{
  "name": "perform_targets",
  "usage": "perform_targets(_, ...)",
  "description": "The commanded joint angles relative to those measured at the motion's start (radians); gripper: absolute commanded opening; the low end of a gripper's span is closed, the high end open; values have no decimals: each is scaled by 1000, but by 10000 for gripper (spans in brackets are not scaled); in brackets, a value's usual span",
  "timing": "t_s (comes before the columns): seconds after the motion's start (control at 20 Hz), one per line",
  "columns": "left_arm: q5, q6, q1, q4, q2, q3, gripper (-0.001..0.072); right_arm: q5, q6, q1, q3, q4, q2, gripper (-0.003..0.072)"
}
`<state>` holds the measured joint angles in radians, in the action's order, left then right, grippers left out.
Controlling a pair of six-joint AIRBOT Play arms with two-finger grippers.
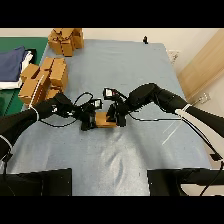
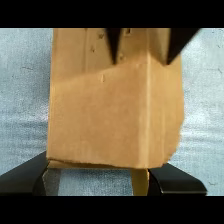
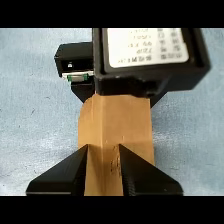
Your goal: Fold the box.
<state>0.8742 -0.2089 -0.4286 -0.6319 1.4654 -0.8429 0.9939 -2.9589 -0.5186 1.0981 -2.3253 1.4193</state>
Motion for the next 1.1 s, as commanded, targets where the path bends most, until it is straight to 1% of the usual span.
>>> perform_targets(0.0, -1, 0, 0, 0, 0, 0, 282, 1, 1, -1, 1, 10, 8, 332)
perform_targets(0.1, -1, 0, 0, 0, 0, 0, 282, -14, 2, -1, 0, 45, 16, 333)
perform_targets(0.3, -1, 0, 0, 0, 0, 0, 282, -97, 20, -19, 1, 102, 18, 324)
perform_targets(0.35, -1, 0, 0, 0, 0, 0, 282, -99, 20, -32, 1, 116, 18, 267)
perform_targets(0.4, -1, 0, 0, 0, 0, 0, 282, -98, 20, -45, 1, 121, 18, 236)
perform_targets(0.45, -1, 0, 0, 0, 0, 0, 282, -96, 20, -55, 1, 122, 18, 174)
perform_targets(0.6, 0, 0, 0, 0, 0, 1, 282, -93, 39, -70, 1, 118, 13, 155)
perform_targets(0.65, 0, 0, 0, 0, 0, 0, 282, -84, 44, -70, 1, 118, 8, 89)
perform_targets(0.7, 0, 0, 0, 0, 0, 1, 282, -72, 45, -69, 1, 119, 2, 38)
perform_targets(0.85, 0, 0, 0, 0, 0, 1, 282, -58, 45, -69, 2, 118, -16, 38)
perform_targets(0.9, 0, 0, 0, 0, 0, 1, 282, -58, 45, -69, 2, 118, -21, 19)
perform_targets(1.05, 0, 0, 0, 0, 0, 1, 281, -54, 45, -69, 2, 116, -31, 19)
